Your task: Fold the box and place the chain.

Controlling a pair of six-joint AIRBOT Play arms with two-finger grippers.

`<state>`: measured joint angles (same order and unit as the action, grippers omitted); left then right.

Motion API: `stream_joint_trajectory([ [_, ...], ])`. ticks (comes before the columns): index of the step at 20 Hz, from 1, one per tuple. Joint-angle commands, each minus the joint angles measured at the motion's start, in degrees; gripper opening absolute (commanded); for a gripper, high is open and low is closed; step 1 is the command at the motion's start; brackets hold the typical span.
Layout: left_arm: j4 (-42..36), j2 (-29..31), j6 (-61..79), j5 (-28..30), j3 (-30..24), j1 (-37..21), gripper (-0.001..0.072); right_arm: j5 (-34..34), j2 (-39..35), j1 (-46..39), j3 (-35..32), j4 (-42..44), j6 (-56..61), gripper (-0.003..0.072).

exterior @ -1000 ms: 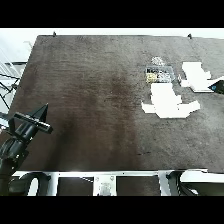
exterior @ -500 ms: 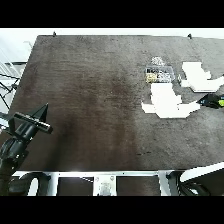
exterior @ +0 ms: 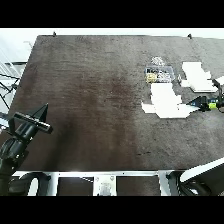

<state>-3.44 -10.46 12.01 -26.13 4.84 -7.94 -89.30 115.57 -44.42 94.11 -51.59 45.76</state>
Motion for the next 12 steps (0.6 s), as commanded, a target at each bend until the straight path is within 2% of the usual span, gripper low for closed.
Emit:
stream_joint_trajectory([
  [1, 0.0, 0.02, 0.02, 0.02, 0.0, 0.04, 0.002, -2.78, 1.6, 0.09, -0.07, 1.99, -1.05, 0.0429],
  [3, 0.0, 0.02, 0.02, 0.0, -0.02, 0.04, 0.002, -4.98, 1.86, 0.07, -0.57, 2.1, -1.09, 0.0417],
  [4, 0.0, 0.02, 0.02, 0.02, -0.02, 0.04, 0.002, -5.75, 1.86, 0.07, -1.16, 2.12, -1.57, 0.038],
  [6, 0.0, 0.02, 0.02, 0.0, -0.02, 0.04, 0.0021, -7.58, 1.86, 0.07, -2.75, 2.19, -2.47, 0.0195],
  [7, 0.0, 0.02, 0.02, 0.0, -0.02, 0.04, 0.002, -8.63, 1.84, 0.07, -3.52, 3.34, -3.34, 0.0005],
  [10, 0.0, 0.02, 0.02, 0.02, -0.02, 0.04, 0.002, -10.29, 0.13, 0.42, -6.62, 11.02, -4.5, 0.0003],
  [12, 0.0, 0.02, 0.02, 0.0, -0.02, 0.04, 0.002, -10.16, -3.28, 2.21, -10.6, 12.63, -5.05, 0.0003],
])
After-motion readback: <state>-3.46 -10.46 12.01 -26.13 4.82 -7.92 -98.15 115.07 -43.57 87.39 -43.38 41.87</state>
